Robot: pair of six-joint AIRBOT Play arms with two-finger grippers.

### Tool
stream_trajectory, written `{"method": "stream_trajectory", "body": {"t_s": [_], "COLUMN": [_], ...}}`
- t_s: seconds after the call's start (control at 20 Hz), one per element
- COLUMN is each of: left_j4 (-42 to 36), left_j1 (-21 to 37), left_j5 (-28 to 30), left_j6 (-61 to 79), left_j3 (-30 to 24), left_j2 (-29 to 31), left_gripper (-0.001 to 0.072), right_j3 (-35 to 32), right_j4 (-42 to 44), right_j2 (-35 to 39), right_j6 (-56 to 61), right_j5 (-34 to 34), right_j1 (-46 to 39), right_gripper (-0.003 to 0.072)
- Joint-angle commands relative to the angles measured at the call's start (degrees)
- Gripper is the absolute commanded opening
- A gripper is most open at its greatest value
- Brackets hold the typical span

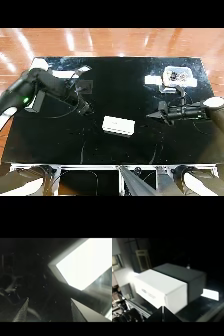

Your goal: Fold the box and place the chain.

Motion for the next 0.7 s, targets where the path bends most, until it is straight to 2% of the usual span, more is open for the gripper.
{"method": "stream_trajectory", "body": {"t_s": [0.0, 0.1, 0.3, 0.45, 0.65], "left_j4": [1.6, 2.2, -5.0, -5.4, -4.3], "left_j1": [0.1, 1.0, 0.8, -0.6, -4.6], "left_j5": [8.4, 7.6, 3.7, 3.3, 1.8], "left_j6": [10.7, 12.9, 23.9, 32.2, 36.0], "left_j3": [6.9, 7.0, 7.0, 7.0, 6.9], "left_j2": [-8.2, -8.7, -8.8, -8.8, -8.8], "left_gripper": [0.0629, 0.0629, 0.0629, 0.0629, 0.0629], "right_j3": [0.0, 0.0, 0.0, 0.0, 0.0], "right_j4": [-5.8, -5.6, -5.5, -5.5, -5.5], "right_j2": [0.2, 0.2, 0.2, 0.2, 0.2], "right_j6": [0.7, 0.7, 0.7, 0.7, 0.7], "right_j5": [3.4, 3.1, 2.7, 1.4, 0.0], "right_j1": [-2.6, -2.6, -2.6, -2.6, -2.6], "right_gripper": [0.0029, 0.0029, 0.0029, 0.0029, 0.0029]}}
